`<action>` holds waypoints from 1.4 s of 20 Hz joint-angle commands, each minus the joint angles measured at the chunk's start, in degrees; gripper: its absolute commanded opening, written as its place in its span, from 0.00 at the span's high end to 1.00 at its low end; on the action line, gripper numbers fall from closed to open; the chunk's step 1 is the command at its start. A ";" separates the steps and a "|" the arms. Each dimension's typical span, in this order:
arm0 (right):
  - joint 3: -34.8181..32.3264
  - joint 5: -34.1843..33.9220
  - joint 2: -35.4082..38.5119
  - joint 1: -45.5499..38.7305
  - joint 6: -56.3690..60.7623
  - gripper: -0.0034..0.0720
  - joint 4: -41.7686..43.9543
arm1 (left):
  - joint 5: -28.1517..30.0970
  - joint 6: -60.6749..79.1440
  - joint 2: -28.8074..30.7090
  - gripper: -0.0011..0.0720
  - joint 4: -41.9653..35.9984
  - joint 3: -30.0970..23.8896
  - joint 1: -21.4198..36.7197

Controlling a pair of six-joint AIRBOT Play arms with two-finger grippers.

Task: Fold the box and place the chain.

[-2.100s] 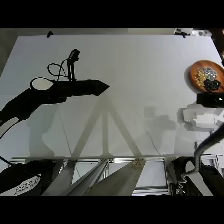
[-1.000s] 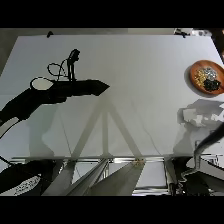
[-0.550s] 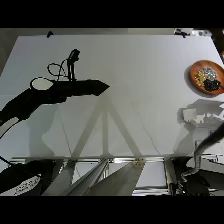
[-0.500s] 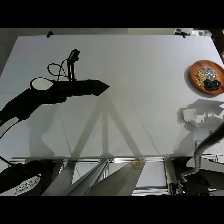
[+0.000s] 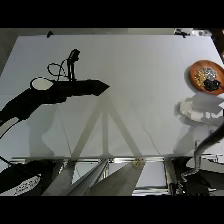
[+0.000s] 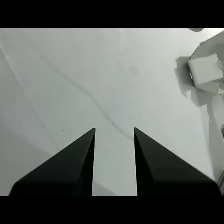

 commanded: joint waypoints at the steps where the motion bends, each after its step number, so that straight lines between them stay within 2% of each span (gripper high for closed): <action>1: 0.11 6.75 3.76 2.69 -6.78 0.94 6.91 | 0.04 0.02 -0.04 0.64 0.00 -0.02 -0.02; 7: 0.11 21.64 9.94 10.23 -10.05 0.94 27.80 | 0.04 0.00 -0.04 0.64 0.00 -0.02 -0.02; 11: 0.11 26.25 10.93 20.76 -9.66 0.94 38.93 | 0.02 0.00 -0.04 0.64 0.00 -0.02 -0.02; 16: -0.07 23.93 10.58 36.46 -7.15 0.94 41.55 | 0.02 0.00 -0.04 0.64 0.00 -0.02 -0.02; 22: -0.09 19.34 9.31 45.90 3.85 0.94 40.65 | 0.02 0.02 -0.04 0.64 0.02 -0.02 -0.02; 26: -0.31 9.42 8.83 52.00 18.62 0.94 29.00 | 0.02 0.02 -0.04 0.64 0.02 -0.02 -0.02; 28: -0.31 7.91 8.39 52.22 23.80 0.94 24.70 | 0.02 0.00 -0.04 0.64 -0.02 -0.02 -0.04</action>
